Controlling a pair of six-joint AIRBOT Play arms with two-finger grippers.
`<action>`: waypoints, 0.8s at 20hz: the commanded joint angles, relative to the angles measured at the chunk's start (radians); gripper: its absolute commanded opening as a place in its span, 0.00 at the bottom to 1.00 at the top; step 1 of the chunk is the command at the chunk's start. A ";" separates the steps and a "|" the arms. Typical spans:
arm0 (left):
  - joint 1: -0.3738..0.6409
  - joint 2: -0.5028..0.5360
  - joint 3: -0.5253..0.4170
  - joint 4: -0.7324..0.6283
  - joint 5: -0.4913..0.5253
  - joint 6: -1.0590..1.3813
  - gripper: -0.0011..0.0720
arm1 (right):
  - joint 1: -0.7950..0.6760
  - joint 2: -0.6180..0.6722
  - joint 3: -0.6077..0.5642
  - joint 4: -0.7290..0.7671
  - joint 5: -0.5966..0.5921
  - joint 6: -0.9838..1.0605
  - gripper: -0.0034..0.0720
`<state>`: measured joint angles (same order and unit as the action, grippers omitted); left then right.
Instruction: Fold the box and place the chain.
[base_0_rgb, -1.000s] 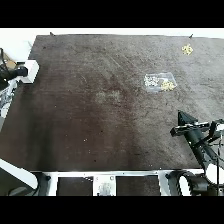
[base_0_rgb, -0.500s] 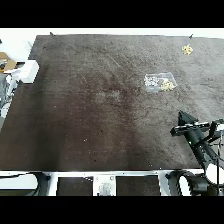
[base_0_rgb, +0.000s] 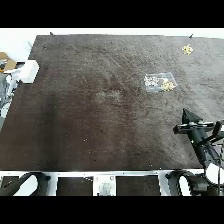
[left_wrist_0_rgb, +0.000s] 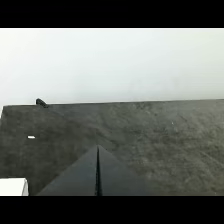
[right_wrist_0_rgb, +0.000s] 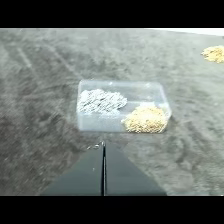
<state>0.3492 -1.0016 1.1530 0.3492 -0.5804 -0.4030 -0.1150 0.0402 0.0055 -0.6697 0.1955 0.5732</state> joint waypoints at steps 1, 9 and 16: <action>-0.075 0.229 -0.298 -0.111 0.157 0.198 0.02 | 0.000 0.000 0.000 0.000 -0.072 0.000 0.05; -0.161 0.743 -0.853 -0.226 0.287 0.260 0.02 | 0.000 0.000 0.000 0.000 -0.294 0.000 0.05; -0.161 0.868 -0.993 -0.225 0.505 0.220 0.03 | 0.000 0.000 0.000 0.000 -0.550 0.000 0.05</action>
<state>0.1909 -0.1696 0.2096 0.1272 -0.1757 -0.1764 -0.1150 0.0402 0.0055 -0.6659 -0.2283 0.5732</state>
